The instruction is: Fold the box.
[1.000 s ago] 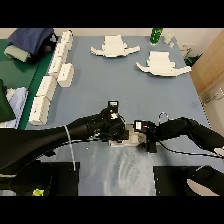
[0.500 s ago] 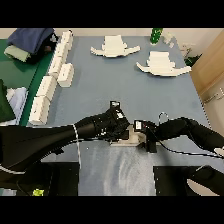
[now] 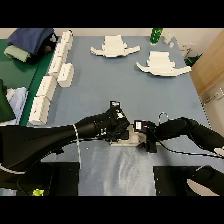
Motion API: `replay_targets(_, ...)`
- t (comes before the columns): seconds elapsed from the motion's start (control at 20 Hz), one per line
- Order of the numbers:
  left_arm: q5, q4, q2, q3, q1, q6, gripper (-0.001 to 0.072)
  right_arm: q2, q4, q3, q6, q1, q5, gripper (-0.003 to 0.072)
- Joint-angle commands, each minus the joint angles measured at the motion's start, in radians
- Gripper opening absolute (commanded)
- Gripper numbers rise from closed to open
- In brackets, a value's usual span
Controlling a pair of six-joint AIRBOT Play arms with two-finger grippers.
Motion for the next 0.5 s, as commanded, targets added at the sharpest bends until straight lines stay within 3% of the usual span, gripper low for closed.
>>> replay_targets(0.0,-0.011,0.000,0.000,0.001,0.000,0.010,0.0253,0.001,0.000,0.000,0.001,0.000,0.000,0.0506)
replay_targets(0.05,-0.014,0.000,0.000,0.001,0.000,0.008,0.0456,0.001,0.000,0.000,0.001,0.000,0.000,0.0506)
replay_targets(0.45,0.007,0.019,-0.001,0.000,0.002,-0.002,0.0470,0.001,0.000,0.000,0.001,0.000,0.000,0.0506)
